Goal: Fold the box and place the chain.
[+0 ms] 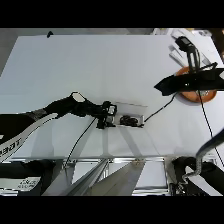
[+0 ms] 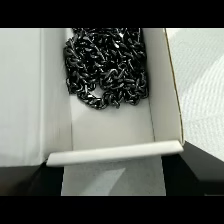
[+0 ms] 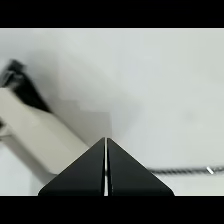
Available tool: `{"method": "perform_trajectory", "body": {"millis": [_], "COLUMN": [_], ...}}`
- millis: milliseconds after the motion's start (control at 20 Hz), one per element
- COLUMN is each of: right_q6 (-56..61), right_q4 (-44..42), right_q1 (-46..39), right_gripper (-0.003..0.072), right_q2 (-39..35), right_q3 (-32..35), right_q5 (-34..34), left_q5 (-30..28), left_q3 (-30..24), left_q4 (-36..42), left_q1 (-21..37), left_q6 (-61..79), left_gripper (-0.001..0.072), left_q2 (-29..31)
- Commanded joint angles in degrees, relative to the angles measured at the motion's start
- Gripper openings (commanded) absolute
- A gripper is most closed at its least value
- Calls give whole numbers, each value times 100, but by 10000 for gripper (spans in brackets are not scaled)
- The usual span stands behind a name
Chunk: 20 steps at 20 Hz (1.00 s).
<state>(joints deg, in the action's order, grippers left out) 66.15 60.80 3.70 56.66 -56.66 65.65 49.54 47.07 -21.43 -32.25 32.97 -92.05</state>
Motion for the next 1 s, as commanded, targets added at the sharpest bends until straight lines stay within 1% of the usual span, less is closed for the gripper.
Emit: {"method": "perform_trajectory", "body": {"millis": [0,250,300,350,400,500,600,650,700,950], "right_q6": [863,1158,1154,1154,1154,1261,1633,1751,1810,2114], "right_q4": [1047,1086,1095,1128,1200,1510,1878,2044,2157,2197], "right_q1": [-472,-415,-323,-162,26,424,702,796,848,868], "right_gripper": [14,16,62,166,199,199,206,280,302,293], "right_q2": [116,157,173,219,273,459,734,859,949,1182], "right_q3": [378,1438,1530,1565,1565,1565,1565,1565,1565,1565], "right_q5": [-57,-931,-1003,-1023,-1025,-1025,-1008,-1005,-1012,-960], "left_q5": [0,0,0,0,0,0,0,0,0,0], "left_q3": [4,4,4,4,4,4,4,4,4,4], "left_q4": [0,0,0,0,0,0,0,0,0,0], "left_q1": [2,2,2,2,2,2,2,2,2,2], "left_q6": [0,0,0,0,0,0,0,0,0,0], "left_gripper": [72,72,72,72,72,72,72,72,72,72], "left_q2": [0,0,0,0,0,0,0,0,0,0]}}
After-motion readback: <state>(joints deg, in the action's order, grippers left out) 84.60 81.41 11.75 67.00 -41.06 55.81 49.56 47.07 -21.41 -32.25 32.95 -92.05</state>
